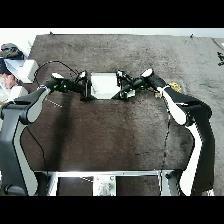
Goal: Fold the box and place the chain.
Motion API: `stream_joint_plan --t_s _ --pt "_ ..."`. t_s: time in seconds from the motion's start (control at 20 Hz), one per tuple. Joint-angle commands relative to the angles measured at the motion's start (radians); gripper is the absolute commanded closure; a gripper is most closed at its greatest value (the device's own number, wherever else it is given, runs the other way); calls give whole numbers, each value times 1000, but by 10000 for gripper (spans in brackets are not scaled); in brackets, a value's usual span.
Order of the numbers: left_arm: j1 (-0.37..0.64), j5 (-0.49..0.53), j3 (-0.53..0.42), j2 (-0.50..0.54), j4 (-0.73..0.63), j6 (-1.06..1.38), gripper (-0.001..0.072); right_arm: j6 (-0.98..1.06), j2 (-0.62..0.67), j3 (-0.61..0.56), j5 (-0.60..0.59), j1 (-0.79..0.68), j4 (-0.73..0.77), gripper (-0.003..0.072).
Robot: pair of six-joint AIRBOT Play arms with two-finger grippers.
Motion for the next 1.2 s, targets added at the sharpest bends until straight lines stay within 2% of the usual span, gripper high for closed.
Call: stream_joint_plan --t_s 0.0,0.6,0.75,1.15 --pt "-1 -13 1 -1 -10 0 -11 0 0 0 0 1 0 350" --pt "-3 -26 1 -1 13 -45 -11 0 0 0 0 0 0 350" --pt "-19 0 1 -1 30 -45 -11 0 0 0 0 0 0 350" --pt "-22 0 1 -1 -10 -46 -11 0 0 0 0 0 0 350"
